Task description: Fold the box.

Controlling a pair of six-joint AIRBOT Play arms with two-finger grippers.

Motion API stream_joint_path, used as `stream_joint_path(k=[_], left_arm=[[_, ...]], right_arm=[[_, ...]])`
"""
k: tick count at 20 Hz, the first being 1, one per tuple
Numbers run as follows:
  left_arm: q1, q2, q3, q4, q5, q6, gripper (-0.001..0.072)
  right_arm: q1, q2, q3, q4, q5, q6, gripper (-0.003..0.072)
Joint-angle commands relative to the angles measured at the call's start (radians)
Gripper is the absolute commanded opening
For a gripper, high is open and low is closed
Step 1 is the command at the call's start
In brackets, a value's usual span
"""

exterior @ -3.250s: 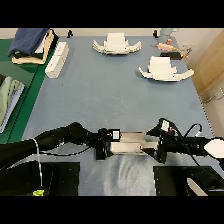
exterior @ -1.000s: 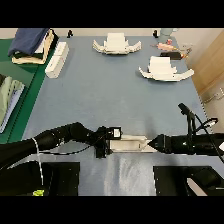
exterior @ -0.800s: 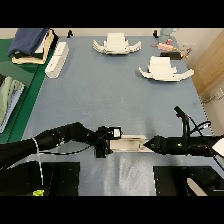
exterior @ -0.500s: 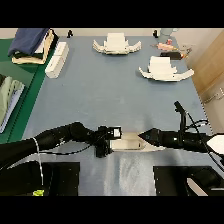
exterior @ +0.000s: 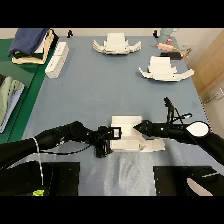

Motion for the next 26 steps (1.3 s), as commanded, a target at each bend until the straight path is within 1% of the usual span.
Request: stream_joint_path(k=[1,4,9,13,16,18,21,24,26], left_arm=[[-0.001,0.000,0.000,-0.002,-0.010,0.006,0.0406],[-0.001,0.000,0.000,-0.002,-0.009,0.006,0.0405],[-0.001,0.000,0.000,-0.002,-0.010,0.006,0.0406],[-0.001,0.000,0.000,-0.002,-0.010,0.006,0.0406],[-0.001,0.000,0.000,-0.002,-0.010,0.006,0.0406],[-0.001,0.000,0.000,-0.002,-0.010,0.006,0.0406],[-0.001,0.000,0.000,-0.002,-0.010,0.006,0.0406],[-0.001,0.000,0.000,-0.002,-0.010,0.006,0.0405],[-0.001,0.000,0.000,-0.002,-0.010,0.006,0.0405]], right_arm=[[0.001,-0.121,0.001,0.015,-0.032,-0.137,0.0079],[0.001,-0.153,0.001,0.016,-0.032,-0.204,0.0079],[0.001,-0.152,0.001,0.025,-0.031,-0.259,0.0079],[0.001,-0.150,0.001,0.079,-0.021,-0.322,0.0079],[0.000,-0.142,0.032,0.092,0.027,-0.379,0.0079],[0.000,-0.109,0.085,0.038,0.067,-0.384,0.0079],[0.000,-0.023,0.165,-0.083,0.144,-0.382,0.0079],[0.001,0.084,0.185,-0.145,0.229,-0.382,0.0079],[0.001,0.145,0.185,-0.181,0.309,-0.382,0.0080]])
